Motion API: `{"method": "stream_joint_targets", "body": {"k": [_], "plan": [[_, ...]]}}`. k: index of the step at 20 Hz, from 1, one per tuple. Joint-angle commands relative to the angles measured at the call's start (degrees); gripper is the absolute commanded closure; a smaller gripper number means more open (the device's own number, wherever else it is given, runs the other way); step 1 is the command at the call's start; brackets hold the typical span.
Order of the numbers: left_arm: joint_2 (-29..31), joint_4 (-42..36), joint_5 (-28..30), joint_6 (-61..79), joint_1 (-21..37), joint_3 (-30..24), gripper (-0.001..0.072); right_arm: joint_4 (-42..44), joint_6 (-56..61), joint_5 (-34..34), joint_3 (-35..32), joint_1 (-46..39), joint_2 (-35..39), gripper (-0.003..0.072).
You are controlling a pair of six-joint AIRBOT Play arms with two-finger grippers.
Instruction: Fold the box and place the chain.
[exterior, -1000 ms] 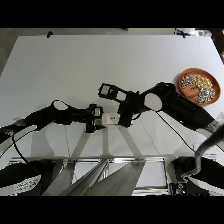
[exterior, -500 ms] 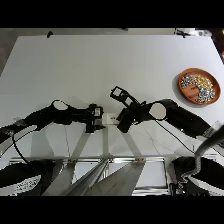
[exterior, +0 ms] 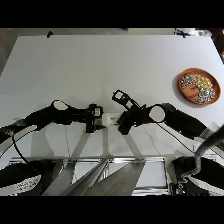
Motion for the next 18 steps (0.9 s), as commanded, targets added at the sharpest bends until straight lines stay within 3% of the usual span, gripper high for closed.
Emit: {"method": "stream_joint_targets", "body": {"k": [1,8,13,16,18], "plan": [[0.04,0.02,0.00,0.04,0.02,0.00,0.0456,-0.39,-0.09,0.24,-2.23,0.02,-0.09,0.0681],[0.04,0.02,0.02,0.07,0.02,0.00,0.0456,0.17,-0.09,-2.91,-1.81,0.02,1.73,0.0680],[0.04,0.02,0.00,0.04,0.02,0.00,0.0456,-0.48,1.64,-1.27,2.49,0.00,10.62,0.0678],[0.04,0.02,0.00,0.04,0.02,0.00,0.0456,-12.09,17.05,2.89,2.58,-0.04,18.29,0.0677],[0.04,0.02,0.00,0.04,0.02,0.00,0.0456,-24.98,31.93,12.09,2.58,-0.04,21.14,0.0678]]}}
